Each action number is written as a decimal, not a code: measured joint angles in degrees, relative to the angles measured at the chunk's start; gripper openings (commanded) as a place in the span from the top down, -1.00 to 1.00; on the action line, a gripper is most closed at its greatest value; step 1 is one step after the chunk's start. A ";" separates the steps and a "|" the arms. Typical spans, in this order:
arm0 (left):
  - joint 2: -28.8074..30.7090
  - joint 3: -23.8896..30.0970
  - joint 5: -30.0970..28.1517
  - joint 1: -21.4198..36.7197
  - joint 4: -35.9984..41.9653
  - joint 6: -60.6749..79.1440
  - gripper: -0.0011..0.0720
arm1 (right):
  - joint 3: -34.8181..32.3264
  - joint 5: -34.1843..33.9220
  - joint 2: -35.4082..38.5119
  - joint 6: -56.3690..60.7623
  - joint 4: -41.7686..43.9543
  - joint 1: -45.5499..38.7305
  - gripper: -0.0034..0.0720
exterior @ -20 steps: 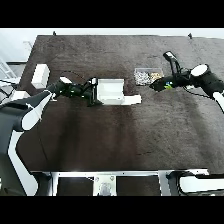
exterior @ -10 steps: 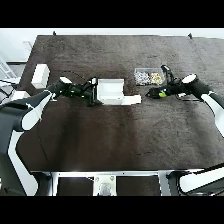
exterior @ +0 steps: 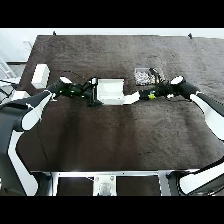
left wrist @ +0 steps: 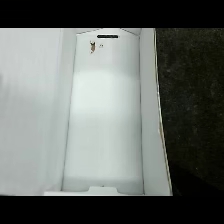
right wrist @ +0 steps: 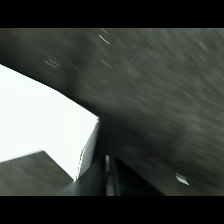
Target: Fold the box and place the chain.
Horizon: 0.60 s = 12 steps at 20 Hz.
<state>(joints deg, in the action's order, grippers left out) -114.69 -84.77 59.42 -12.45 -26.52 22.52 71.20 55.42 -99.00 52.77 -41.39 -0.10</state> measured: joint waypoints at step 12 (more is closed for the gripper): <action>0.00 0.00 0.00 0.00 0.00 0.00 -0.13 | 0.94 3.06 1.99 -1.33 5.22 5.99 -0.30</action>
